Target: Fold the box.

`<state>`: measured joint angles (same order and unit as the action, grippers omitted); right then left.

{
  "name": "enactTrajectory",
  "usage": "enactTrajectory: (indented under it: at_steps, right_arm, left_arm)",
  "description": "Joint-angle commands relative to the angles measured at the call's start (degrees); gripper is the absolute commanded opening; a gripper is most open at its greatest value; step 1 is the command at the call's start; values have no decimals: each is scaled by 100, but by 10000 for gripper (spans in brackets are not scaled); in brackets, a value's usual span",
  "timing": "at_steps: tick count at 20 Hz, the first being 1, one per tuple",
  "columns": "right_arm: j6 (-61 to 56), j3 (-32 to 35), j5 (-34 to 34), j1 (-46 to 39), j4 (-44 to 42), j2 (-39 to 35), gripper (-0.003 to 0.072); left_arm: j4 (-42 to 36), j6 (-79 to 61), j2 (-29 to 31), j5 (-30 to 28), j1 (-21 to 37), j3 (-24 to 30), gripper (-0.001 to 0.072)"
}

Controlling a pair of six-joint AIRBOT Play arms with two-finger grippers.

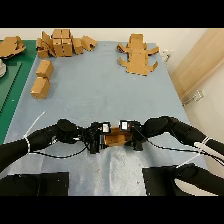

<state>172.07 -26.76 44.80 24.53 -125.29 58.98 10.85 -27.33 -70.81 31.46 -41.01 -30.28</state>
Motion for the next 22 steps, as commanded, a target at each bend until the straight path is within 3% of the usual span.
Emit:
enactTrajectory:
  at_steps: [1,22]
  right_arm:
    - [0,-7,-13,0,-7,-2,527]
    - [-2,-7,129,0,162,-2,531]
  left_arm:
    - [7,-4,-4,2,-2,-2,519]
    - [7,-7,-2,4,-2,-2,519]
